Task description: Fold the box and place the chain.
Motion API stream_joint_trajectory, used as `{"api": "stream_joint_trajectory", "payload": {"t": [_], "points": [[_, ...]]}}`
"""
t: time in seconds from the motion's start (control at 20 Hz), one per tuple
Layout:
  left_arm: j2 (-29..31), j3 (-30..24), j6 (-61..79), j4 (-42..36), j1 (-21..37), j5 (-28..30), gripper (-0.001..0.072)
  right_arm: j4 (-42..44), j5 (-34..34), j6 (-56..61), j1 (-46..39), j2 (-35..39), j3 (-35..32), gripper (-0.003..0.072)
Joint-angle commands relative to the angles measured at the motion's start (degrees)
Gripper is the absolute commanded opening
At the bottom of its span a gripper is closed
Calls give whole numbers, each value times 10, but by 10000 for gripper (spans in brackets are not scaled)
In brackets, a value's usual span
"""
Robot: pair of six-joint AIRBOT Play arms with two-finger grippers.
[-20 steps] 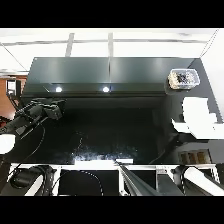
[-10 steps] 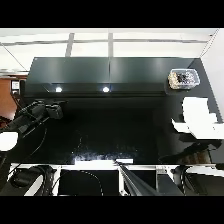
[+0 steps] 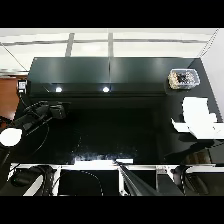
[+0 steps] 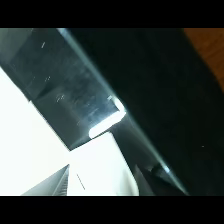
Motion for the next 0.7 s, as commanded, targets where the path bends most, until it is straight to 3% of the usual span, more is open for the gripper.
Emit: {"api": "stream_joint_trajectory", "payload": {"t": [0.0, 0.05, 0.1, 0.3, 0.5, 0.65], "points": [[-3, 0, 0, -4, 0, 0, 708, 3, 48, -38, 8, -7, 3, 138], [-3, 0, 0, -4, 0, 0, 708, 4, 66, -54, 10, -7, 3, 40], [-3, 0, 0, -4, 0, -1, 708, 5, 79, -58, 14, -7, 3, 17], [-3, 0, 0, -4, 0, -1, 708, 72, 115, -46, 42, -1, -4, 16], [-3, 0, 0, -29, 0, -5, 708, 158, 115, -26, 106, 29, -66, 16], [-3, 0, 0, -65, 0, -10, 708, 166, 65, 2, 186, 68, -118, 16]]}}
